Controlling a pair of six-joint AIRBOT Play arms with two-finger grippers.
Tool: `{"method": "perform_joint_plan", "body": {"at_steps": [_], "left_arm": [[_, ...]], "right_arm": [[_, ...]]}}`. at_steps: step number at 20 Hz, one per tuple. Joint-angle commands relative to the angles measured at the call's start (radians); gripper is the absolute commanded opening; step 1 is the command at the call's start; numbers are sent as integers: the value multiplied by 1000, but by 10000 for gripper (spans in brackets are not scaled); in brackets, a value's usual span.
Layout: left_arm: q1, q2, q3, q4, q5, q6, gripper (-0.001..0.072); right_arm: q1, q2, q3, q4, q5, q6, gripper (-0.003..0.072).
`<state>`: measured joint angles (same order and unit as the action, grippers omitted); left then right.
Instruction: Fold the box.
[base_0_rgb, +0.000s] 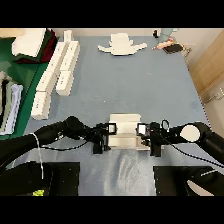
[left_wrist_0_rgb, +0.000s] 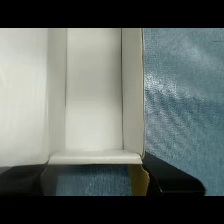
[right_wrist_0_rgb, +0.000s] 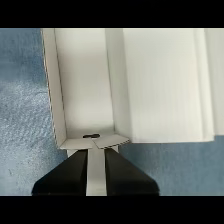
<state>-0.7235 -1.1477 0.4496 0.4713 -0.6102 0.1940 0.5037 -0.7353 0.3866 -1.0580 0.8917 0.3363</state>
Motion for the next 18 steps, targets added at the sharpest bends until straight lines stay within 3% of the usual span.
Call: {"method": "perform_joint_plan", "body": {"at_steps": [1,7,8,9,10,11,17,18], "left_arm": [[0,0,0,0,0,0,521],[0,0,0,0,0,0,521],[0,0,0,0,0,0,521],[0,0,0,0,0,0,521],[0,0,0,0,0,0,521],[0,0,0,0,0,0,521],[0,0,0,0,0,0,521],[0,0,0,0,0,0,521]], "right_arm": [[3,-2,-1,56,-22,-43,150],[3,-58,-1,147,-37,-112,165],[3,-63,-1,148,-37,-112,307],[3,-68,0,148,-42,-112,545],[3,-73,-1,149,-45,-113,663],[3,-77,-1,149,-48,-113,710],[3,-79,0,136,-35,-82,703],[3,-74,2,107,-18,12,572]]}}
